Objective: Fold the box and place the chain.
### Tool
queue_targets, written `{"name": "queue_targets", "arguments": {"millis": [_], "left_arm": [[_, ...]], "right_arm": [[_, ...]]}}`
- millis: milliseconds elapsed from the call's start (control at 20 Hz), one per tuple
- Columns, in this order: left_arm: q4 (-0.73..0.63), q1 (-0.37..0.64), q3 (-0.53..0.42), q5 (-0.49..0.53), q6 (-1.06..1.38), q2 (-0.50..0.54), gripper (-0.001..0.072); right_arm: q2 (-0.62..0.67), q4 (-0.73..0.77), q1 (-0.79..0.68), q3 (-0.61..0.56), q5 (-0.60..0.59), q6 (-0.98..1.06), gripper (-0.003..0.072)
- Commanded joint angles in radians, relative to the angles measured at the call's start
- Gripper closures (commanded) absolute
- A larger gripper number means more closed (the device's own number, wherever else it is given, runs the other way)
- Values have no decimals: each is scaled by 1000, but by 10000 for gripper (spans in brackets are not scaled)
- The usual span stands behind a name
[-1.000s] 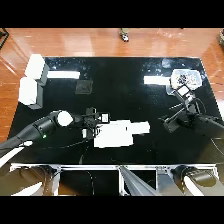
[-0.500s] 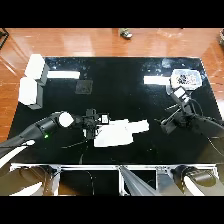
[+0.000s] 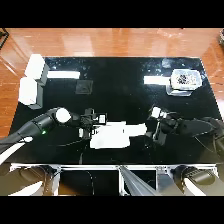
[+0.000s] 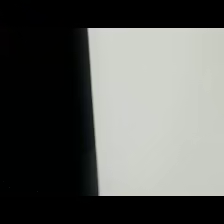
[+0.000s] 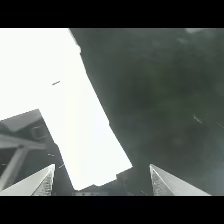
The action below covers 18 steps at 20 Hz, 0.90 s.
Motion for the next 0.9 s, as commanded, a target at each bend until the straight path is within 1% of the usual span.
{"name": "queue_targets", "arguments": {"millis": [0,200,300,500,850], "left_arm": [[-3,24,6,6,26,-8,691],[-3,23,-4,-3,25,-8,692],[-7,23,-17,10,16,-8,693],[-7,23,-19,13,13,-8,693],[-6,23,-19,12,13,-8,692]], "right_arm": [[-58,11,94,-11,12,-63,-14],[-81,14,120,-18,32,-106,-14],[-95,20,120,-18,68,-128,-15],[-155,30,129,-18,86,-157,-15],[-191,27,301,-18,125,-158,-14]]}}
